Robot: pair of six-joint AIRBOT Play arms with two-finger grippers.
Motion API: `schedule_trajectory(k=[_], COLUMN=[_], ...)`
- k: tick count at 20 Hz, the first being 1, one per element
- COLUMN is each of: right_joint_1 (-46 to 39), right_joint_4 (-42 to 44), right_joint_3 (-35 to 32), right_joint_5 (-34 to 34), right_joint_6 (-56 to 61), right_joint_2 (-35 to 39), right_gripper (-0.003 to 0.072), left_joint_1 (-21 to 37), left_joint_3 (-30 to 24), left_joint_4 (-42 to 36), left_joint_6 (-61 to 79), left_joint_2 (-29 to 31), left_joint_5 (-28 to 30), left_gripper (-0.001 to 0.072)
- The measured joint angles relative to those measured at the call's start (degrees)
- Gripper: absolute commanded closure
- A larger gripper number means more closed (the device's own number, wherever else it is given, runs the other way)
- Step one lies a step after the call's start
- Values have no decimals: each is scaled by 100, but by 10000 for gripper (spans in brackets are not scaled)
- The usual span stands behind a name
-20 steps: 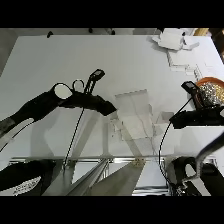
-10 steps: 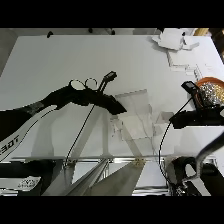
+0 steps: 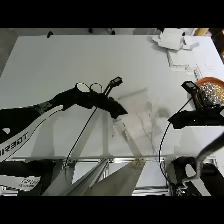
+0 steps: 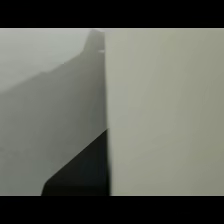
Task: Fold the box and place the chain.
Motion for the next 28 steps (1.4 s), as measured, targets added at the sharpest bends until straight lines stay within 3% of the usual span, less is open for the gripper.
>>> schedule_trajectory(k=[2,7,10,17,28], right_joint_1=[0,0,0,103,885], right_joint_4=[160,299,295,297,-275], right_joint_3=[46,527,717,817,826], right_joint_5=[15,269,385,413,273], right_joint_6=[-13,-210,-330,-426,-468], right_joint_2=[28,219,365,455,459], right_gripper=[286,286,286,287,287], left_joint_1=[4,-225,-551,-892,-938], left_joint_3=[0,-28,-188,-498,-533], left_joint_4=[269,1628,2122,1961,1873], left_joint_6=[103,-289,-212,723,984], left_joint_2=[173,855,1086,1014,570], left_joint_5=[-68,-260,-11,1307,1644], left_gripper=[707,709,708,701,700])
